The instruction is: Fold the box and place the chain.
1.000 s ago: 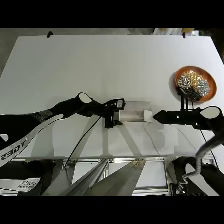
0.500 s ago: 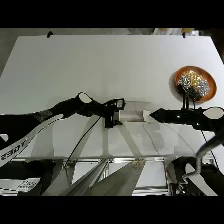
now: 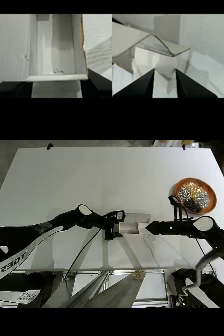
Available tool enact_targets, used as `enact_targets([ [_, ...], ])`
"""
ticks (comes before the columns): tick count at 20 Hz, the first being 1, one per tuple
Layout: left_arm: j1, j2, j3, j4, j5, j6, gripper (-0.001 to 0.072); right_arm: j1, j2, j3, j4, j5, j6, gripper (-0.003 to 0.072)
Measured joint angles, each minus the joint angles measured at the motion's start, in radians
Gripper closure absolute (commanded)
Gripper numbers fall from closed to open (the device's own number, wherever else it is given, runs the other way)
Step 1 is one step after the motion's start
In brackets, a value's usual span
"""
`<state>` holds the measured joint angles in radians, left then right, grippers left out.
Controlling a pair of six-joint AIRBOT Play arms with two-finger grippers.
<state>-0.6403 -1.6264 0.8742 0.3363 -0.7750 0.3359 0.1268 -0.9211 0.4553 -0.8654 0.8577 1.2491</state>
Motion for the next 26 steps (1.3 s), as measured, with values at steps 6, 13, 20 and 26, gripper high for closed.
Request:
enact_targets([
  [6, 0.000, 0.000, 0.000, 0.000, 0.000, 0.000, 0.0437, 0.182, -0.132, 0.153, -0.288, 0.029, 0.375, 0.0342],
  [13, 0.000, 0.000, 0.000, 0.000, 0.000, 0.000, 0.0437, 0.314, -0.298, 0.281, -0.483, 0.116, 0.647, 0.0281],
  [20, 0.000, 0.000, 0.000, 0.000, 0.001, 0.000, 0.0437, 0.344, -0.359, 0.302, -0.597, 0.141, 0.811, 0.0399],
  [26, 0.000, 0.000, 0.000, -0.001, 0.001, -0.001, 0.0437, 0.355, -0.366, 0.304, -0.640, 0.126, 0.853, 0.0581],
])
